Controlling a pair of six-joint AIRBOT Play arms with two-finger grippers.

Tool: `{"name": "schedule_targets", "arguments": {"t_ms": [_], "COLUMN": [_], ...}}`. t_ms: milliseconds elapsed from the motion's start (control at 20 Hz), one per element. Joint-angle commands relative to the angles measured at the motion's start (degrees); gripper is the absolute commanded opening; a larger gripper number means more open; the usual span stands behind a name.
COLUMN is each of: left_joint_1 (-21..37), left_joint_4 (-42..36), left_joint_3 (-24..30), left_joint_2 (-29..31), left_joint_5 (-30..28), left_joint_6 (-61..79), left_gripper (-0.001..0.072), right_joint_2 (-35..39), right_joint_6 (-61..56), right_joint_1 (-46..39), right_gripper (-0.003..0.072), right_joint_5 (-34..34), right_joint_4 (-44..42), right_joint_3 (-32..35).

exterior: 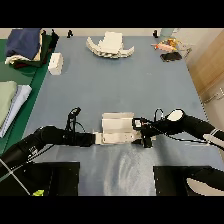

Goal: Fold the box.

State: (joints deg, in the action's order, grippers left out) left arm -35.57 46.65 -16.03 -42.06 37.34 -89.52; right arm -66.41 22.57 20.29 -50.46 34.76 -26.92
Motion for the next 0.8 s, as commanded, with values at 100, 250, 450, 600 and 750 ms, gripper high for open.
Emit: {"name": "schedule_targets", "arguments": {"t_ms": [100,250,450,600,750], "left_joint_1": [-2.6,-2.5,-2.5,-0.3,1.1], "left_joint_4": [-5.4,-4.3,-3.0,-1.4,-1.6], "left_joint_3": [-1.6,-2.6,-3.7,-5.9,-7.1], "left_joint_2": [-0.7,-0.7,-0.7,-0.7,-0.7], "left_joint_5": [-1.2,-1.2,-0.3,2.0,3.8], "left_joint_6": [5.0,4.9,4.5,3.8,3.8], "left_gripper": [0.0016,0.0017,0.0018,0.0200,0.0368], "right_joint_2": [0.0,0.0,0.0,0.0,0.0], "right_joint_6": [0.0,0.0,0.0,0.0,0.0], "right_joint_1": [0.0,0.0,0.0,0.0,0.0], "right_gripper": [0.0514,0.0514,0.0515,0.0514,0.0514], "right_joint_5": [0.0,0.0,0.0,0.0,0.0], "right_joint_4": [0.0,0.0,0.0,0.0,0.0], "right_joint_3": [0.0,0.0,0.0,0.0,0.0]}}
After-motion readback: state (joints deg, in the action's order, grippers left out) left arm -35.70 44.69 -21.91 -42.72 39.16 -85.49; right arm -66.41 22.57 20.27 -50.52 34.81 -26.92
